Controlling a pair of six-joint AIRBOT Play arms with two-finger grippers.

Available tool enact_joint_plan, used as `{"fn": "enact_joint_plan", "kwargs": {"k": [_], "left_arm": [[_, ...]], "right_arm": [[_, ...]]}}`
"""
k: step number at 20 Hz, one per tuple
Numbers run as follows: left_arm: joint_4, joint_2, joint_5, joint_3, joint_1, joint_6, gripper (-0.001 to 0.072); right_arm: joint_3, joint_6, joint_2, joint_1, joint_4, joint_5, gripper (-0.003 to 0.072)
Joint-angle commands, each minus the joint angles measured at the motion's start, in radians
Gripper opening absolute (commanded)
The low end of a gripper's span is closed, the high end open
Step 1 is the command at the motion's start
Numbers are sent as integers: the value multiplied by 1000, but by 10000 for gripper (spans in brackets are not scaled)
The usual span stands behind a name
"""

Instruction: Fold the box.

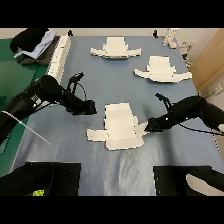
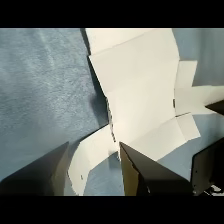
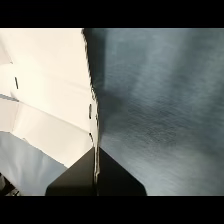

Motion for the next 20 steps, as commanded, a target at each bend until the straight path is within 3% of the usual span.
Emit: {"fn": "enact_joint_plan", "kwargs": {"k": [1,9,14,19,20], "left_arm": [[-44,-28,-34,0,102,56,483],[-451,-323,-38,3,140,377,482],[-471,-466,-73,53,110,439,482],[-516,-497,-166,85,87,545,480],[-522,-496,-181,88,91,555,410]], "right_arm": [[-75,-21,129,76,2,116,3],[-93,-17,161,146,3,146,3],[-93,-11,161,147,3,149,3],[-93,-11,161,147,-6,149,3],[-93,-11,161,147,-9,149,3]]}}
